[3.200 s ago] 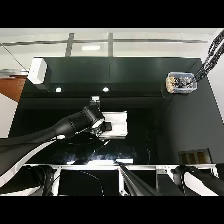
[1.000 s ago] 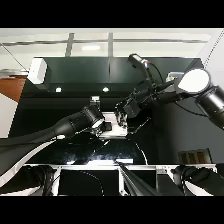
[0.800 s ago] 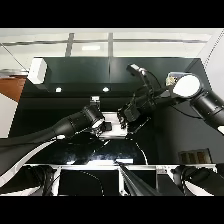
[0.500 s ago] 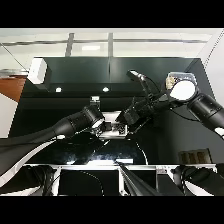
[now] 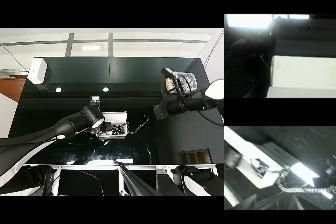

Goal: Fold the box and place the chain.

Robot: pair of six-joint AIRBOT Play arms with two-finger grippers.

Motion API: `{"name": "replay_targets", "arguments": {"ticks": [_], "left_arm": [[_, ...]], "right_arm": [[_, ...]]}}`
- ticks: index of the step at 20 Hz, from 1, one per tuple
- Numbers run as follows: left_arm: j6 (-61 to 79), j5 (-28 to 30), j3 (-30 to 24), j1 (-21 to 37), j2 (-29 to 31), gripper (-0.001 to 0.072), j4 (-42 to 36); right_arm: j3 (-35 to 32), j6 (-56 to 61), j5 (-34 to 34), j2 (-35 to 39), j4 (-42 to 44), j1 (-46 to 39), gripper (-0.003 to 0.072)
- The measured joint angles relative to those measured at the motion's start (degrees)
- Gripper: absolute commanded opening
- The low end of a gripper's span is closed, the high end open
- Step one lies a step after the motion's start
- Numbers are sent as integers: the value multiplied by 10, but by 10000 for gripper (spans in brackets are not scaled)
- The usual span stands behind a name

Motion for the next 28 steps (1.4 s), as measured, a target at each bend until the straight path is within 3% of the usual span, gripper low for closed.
{"name": "replay_targets", "arguments": {"ticks": [6,13,14,15,20,28], "left_arm": [[0,0,0,0,0,31,0],[0,0,0,0,0,32,0],[0,0,0,0,0,31,0],[0,0,0,0,0,31,0],[0,0,0,0,0,32,0],[0,0,0,0,0,32,0]], "right_arm": [[-159,-165,-164,10,57,64,704],[-213,-344,-295,11,32,160,692],[-218,-372,-301,11,27,165,567],[-223,-403,-305,11,22,168,530],[-244,-475,-308,8,23,174,530],[-252,-498,-381,-21,46,198,529]]}}
